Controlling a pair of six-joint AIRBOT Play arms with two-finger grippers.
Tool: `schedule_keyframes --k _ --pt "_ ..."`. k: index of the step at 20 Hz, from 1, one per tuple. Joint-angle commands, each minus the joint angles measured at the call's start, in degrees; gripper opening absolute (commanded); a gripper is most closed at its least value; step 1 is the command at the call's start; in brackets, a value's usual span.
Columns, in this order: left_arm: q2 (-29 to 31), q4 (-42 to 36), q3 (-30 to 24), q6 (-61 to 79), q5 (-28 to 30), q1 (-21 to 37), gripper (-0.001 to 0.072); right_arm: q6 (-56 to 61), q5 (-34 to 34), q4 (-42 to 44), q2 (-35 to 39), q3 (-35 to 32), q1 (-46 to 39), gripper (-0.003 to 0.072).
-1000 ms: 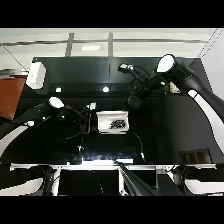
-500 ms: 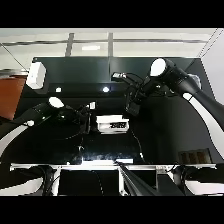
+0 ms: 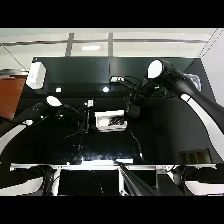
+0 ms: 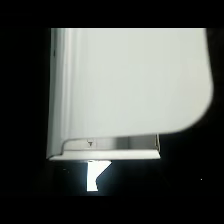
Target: Fold the box and place the chain.
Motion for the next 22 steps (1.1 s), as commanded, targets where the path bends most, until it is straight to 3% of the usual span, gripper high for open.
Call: schedule_keyframes --k 1,5,9,14,22 --pt "0.0 3.1 0.0 0.1 -1.6 -0.1 0.0398 0.0 1.5 -2.9 1.0 0.1 -0.2 0.0699" --pt "-0.1 4.2 0.0 -0.2 -2.1 -0.1 0.0398 1.5 -1.5 -3.8 6.9 0.4 -2.7 0.0698" --pt "-0.1 4.2 0.0 -0.2 -1.9 -0.1 0.0398 1.4 -14.1 -3.7 7.8 0.1 -5.9 0.0698" --pt "-0.1 4.2 0.0 -0.4 -1.7 -0.1 0.0398 0.9 -12.7 -2.7 -0.1 -0.1 -2.2 0.0698" --pt "-0.1 4.2 0.0 -0.5 -1.7 -0.1 0.0397 -2.1 -6.3 1.4 -0.9 -0.1 0.0 0.0699"
